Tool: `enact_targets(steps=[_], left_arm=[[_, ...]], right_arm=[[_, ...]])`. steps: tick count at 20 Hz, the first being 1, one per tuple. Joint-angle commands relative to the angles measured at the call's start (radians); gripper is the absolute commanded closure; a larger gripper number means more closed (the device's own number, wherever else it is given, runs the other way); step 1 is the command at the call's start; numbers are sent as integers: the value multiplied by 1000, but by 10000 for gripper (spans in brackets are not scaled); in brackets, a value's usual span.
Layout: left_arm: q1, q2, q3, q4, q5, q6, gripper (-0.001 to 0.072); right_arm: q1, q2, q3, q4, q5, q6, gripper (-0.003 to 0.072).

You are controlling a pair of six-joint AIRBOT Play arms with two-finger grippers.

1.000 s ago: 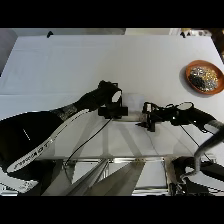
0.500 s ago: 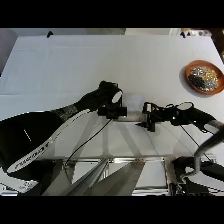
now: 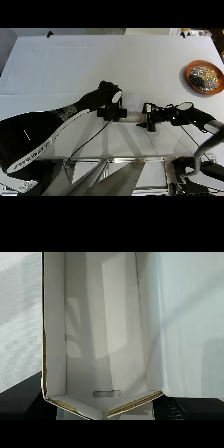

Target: Fold the box and place the chain.

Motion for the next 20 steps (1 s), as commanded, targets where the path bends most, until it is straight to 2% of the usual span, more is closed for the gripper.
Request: enact_targets(steps=[1,5,7,10,11,12,15,18,20], left_arm=[[9,8,21,16,-14,10,477],[12,6,53,16,-8,20,508],[13,1,53,15,-16,19,581],[12,-14,53,7,-36,14,582],[12,-19,53,4,-49,11,612],[12,-21,53,4,-60,11,681],[12,-21,53,5,-64,10,703],[12,-20,53,4,-64,-7,681],[12,-14,53,4,-64,-3,566]], right_arm=[[0,1,0,1,-2,0,366],[0,1,0,1,-2,0,366],[0,1,0,1,-2,0,366],[0,1,0,1,-2,0,366],[0,1,0,1,-2,0,366],[0,1,0,1,-2,0,366],[0,1,0,1,-2,0,366],[0,1,0,1,-2,0,366],[0,1,0,1,-2,0,366]])
